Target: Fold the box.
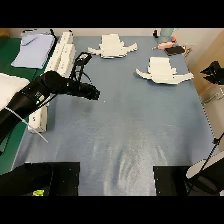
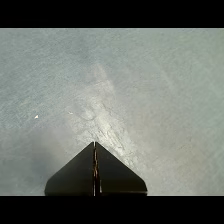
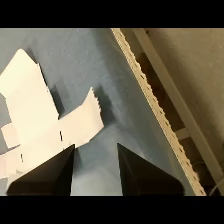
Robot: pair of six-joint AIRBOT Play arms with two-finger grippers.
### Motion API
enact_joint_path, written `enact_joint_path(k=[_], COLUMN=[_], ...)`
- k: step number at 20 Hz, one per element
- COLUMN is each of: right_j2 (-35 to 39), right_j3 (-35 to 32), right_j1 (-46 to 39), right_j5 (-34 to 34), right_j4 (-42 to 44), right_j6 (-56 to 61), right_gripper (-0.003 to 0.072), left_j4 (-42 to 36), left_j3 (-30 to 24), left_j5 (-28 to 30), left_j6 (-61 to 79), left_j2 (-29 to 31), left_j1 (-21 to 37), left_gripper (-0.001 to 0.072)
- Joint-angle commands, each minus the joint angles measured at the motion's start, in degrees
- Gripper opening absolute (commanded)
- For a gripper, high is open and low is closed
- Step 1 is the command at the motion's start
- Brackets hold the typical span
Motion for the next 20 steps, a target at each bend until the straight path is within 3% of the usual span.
enact_joint_path(k=[1, 9, 10, 16, 19, 20], right_j2=[-8.66, -14.14, -14.19, -14.19, -14.19, -14.16], right_j3=[8.04, 9.64, 9.64, 9.75, 9.75, 9.75], right_j1=[0.87, 4.02, 4.02, 4.09, 4.09, 4.09], right_j5=[2.16, -2.29, -2.40, -2.97, -0.15, 2.29], right_j4=[4.26, 5.16, 5.38, 13.88, 14.19, 15.08], right_j6=[-3.28, -4.22, -4.35, -8.28, -9.25, -10.45], right_gripper=[0.0402, 0.0399, 0.0355, 0.0324, 0.0045, 0.0003], left_j4=[0.00, 0.02, 0.04, 0.07, 0.07, 0.04], left_j3=[-0.02, -0.02, -0.02, -0.02, -0.02, -0.02], left_j5=[0.42, 0.39, 0.42, 0.50, 0.44, 0.37], left_j6=[0.00, 0.02, 0.02, 0.02, 0.02, 0.02], left_j2=[0.02, 0.02, 0.02, 0.02, 0.00, 0.02], left_j1=[0.00, 0.02, 0.04, 0.07, 0.07, 0.04], left_gripper=[0.0017, 0.0017, 0.0018, 0.0018, 0.0017, 0.0017])
